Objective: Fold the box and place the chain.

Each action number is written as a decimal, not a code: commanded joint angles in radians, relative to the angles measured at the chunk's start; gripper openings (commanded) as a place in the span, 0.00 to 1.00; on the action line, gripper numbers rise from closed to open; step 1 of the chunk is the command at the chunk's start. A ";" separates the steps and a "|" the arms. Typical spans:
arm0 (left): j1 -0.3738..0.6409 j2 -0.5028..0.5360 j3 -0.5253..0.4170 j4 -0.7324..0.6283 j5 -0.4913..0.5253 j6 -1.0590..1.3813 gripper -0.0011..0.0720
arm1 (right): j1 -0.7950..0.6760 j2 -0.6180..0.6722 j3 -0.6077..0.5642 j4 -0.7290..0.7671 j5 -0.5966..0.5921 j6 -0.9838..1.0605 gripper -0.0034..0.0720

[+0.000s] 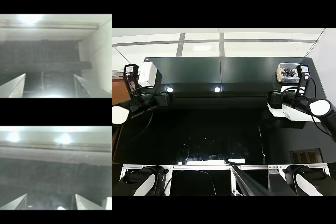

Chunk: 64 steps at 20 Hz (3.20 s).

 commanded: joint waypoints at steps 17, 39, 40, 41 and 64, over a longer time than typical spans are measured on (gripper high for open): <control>0.000 -0.056 0.002 -0.068 -0.167 -0.116 0.98 | -0.898 -0.701 0.727 -0.230 0.884 -0.006 0.70; -0.019 -0.058 0.002 -0.095 -0.142 -0.130 0.98 | -0.093 -0.090 0.007 0.370 0.219 -0.116 0.07; -0.027 -0.061 0.002 -0.097 -0.141 -0.130 0.98 | -0.003 -0.090 -0.047 0.434 0.118 -0.117 0.07; -0.032 -0.070 0.002 -0.108 -0.141 -0.126 0.97 | 0.080 -0.090 -0.085 0.486 0.029 -0.116 0.07; -0.119 -1.040 0.671 -0.548 -1.108 0.542 0.66 | 0.367 -0.092 -0.133 0.549 -0.103 -0.116 0.07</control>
